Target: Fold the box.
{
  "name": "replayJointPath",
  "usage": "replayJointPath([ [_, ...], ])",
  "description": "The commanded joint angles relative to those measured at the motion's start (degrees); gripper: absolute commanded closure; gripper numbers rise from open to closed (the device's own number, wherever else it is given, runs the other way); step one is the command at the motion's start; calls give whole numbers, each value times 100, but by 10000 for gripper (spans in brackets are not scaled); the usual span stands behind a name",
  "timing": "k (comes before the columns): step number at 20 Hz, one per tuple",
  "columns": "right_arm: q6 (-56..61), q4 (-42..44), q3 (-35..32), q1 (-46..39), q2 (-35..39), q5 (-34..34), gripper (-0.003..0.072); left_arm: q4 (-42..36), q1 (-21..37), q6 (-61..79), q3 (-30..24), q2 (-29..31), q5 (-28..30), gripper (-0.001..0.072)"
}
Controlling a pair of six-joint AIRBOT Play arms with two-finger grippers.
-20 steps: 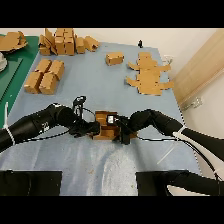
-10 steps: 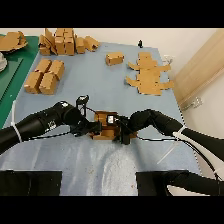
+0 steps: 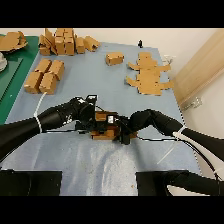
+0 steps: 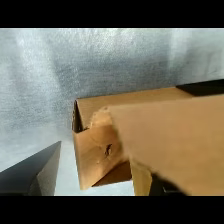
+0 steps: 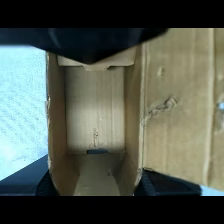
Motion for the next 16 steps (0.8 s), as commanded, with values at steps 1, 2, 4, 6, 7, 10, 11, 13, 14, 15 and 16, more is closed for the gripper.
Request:
replayJointPath([
  [1, 2, 2, 4, -4, -4, 2, 205, 28, -22, -48, 85, -111, -166, 99],
  [2, 2, 0, 4, -4, -4, 0, 205, 33, -22, -98, 85, -151, -245, 151],
  [4, 2, 0, 4, -4, -4, 0, 205, 31, -22, -118, 87, -216, -284, 152],
  [6, 0, 2, 4, -4, -4, 0, 205, 7, -22, -120, 90, -223, -225, 151],
  [7, 0, 2, 4, -4, -4, 0, 205, -7, -22, -120, 90, -225, -221, 151],
  [10, 0, 2, 4, -4, -4, 0, 205, -42, -22, -114, 92, -317, -238, 151],
  [11, 2, 0, 4, -4, -4, 0, 205, -59, -22, -114, 96, -348, -247, 151],
  [13, 2, 2, 4, -4, -4, 0, 205, -57, -22, -98, 216, -463, -426, 151],
  [14, 0, 2, 4, -4, -4, 0, 205, -52, -22, -90, 326, -535, -544, 152],
  [15, 0, 0, 4, -4, -4, 0, 205, -39, -22, -92, 437, -608, -627, 151],
  [16, 0, 2, 4, -4, -4, 0, 206, -26, -22, -92, 546, -678, -684, 151],
])
